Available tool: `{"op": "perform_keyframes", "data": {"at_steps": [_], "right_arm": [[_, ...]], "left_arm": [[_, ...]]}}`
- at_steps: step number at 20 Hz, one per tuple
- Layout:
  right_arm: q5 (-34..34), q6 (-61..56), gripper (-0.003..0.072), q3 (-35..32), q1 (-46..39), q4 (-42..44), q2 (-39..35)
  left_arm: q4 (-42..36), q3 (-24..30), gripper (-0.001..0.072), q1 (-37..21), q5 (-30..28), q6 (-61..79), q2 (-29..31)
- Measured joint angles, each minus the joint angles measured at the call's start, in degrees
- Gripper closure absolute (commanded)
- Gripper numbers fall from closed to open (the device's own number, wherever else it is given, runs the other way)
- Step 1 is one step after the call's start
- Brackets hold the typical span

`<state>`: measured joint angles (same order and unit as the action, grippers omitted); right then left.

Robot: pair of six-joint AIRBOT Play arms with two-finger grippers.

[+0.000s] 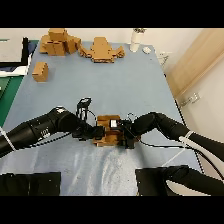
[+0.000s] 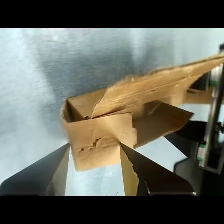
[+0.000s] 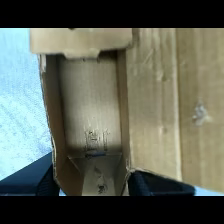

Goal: Fold the box.

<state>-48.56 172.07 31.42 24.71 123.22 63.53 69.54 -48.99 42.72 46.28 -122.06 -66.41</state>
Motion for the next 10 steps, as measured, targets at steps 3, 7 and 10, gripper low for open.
{"op": "perform_keyframes", "data": {"at_steps": [3, 7, 10], "right_arm": [[0.0, 0.0, 0.0165, 0.0, 0.0, -0.02, 0.0], [0.0, 0.0, 0.0165, 0.0, 0.0, -0.02, 0.0], [0.0, 0.0, 0.0165, 0.0, 0.0, -0.02, 0.0]], "left_arm": [[5.84, -1.33, 0.0246, 2.51, 2.25, -8.79, -0.55], [9.6, -3.26, 0.0247, 5.03, 4.39, -15.17, -3.43], [11.32, -6.23, 0.0247, 6.58, 6.54, -17.79, -6.73]]}}
